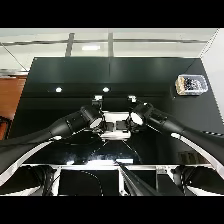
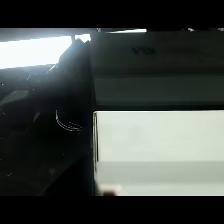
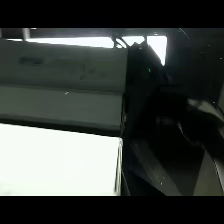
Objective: Fold the box and place the chain.
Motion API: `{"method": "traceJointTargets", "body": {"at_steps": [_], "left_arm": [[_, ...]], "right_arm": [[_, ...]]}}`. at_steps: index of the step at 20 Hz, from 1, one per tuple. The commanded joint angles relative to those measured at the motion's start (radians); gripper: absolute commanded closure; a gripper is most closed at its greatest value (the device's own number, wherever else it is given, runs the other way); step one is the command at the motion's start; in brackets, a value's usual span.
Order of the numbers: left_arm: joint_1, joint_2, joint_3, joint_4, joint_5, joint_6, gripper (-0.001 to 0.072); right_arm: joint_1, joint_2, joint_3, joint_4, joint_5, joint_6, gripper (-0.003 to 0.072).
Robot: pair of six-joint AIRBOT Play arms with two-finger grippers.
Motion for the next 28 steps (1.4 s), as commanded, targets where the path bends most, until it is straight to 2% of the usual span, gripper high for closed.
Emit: {"method": "traceJointTargets", "body": {"at_steps": [1, 5, 9, 10, 11, 13, 16, 17, 19, 20, 21, 22, 23, 26, 28], "left_arm": [[0.000, 0.000, 0.001, 0.004, -0.004, -0.002, 0.0685], [0.000, 0.000, 0.001, 0.004, -0.004, -0.002, 0.0685], [0.000, 0.000, 0.001, 0.005, -0.004, -0.002, 0.0685], [0.000, 0.000, 0.001, 0.004, -0.004, -0.002, 0.0685], [0.000, 0.000, 0.001, 0.004, -0.003, -0.002, 0.0685], [0.000, 0.000, 0.001, 0.005, -0.004, -0.002, 0.0685], [0.000, 0.000, 0.001, 0.005, -0.003, -0.002, 0.0685], [0.000, 0.000, 0.001, 0.005, -0.004, -0.002, 0.0685], [0.000, 0.000, 0.001, 0.005, -0.003, -0.002, 0.0685], [0.000, 0.000, 0.001, 0.005, -0.003, -0.002, 0.0685], [0.000, 0.000, 0.001, 0.004, -0.003, -0.002, 0.0685], [0.000, 0.000, 0.001, 0.003, -0.004, -0.002, 0.0685], [0.000, 0.000, 0.001, 0.003, -0.005, -0.002, 0.0685], [0.000, 0.000, 0.001, 0.004, -0.006, -0.002, 0.0685], [0.000, 0.000, 0.001, 0.004, -0.006, -0.002, 0.0685]], "right_arm": [[-0.002, 0.099, 0.001, -0.003, 0.015, -0.053, 0.0408], [-0.043, 0.287, 0.001, -0.132, 0.143, -0.057, 0.0408], [-0.170, 0.415, 0.000, -0.512, 0.349, -0.082, 0.0409], [-0.226, 0.417, -0.004, -0.606, 0.357, -0.097, 0.0409], [-0.304, 0.417, -0.020, -0.673, 0.314, -0.100, 0.0409], [-0.499, 0.414, -0.066, -0.710, 0.124, -0.093, 0.0409], [-0.798, 0.340, -0.086, -0.611, -0.129, 0.014, 0.0409], [-0.879, 0.296, -0.072, -0.513, -0.184, 0.013, 0.0409], [-0.987, 0.187, 0.004, -0.313, -0.222, 0.007, 0.0409], [-1.019, 0.123, 0.067, -0.216, -0.222, -0.017, 0.0373], [-1.038, 0.062, 0.132, -0.114, -0.218, -0.071, 0.0029], [-1.049, 0.002, 0.204, -0.017, -0.195, -0.129, -0.0011], [-1.054, -0.060, 0.284, 0.039, -0.151, -0.135, -0.0009], [-1.053, -0.231, 0.500, 0.053, 0.074, 0.003, -0.0007], [-1.051, -0.304, 0.587, 0.069, 0.105, 0.008, -0.0007]]}}
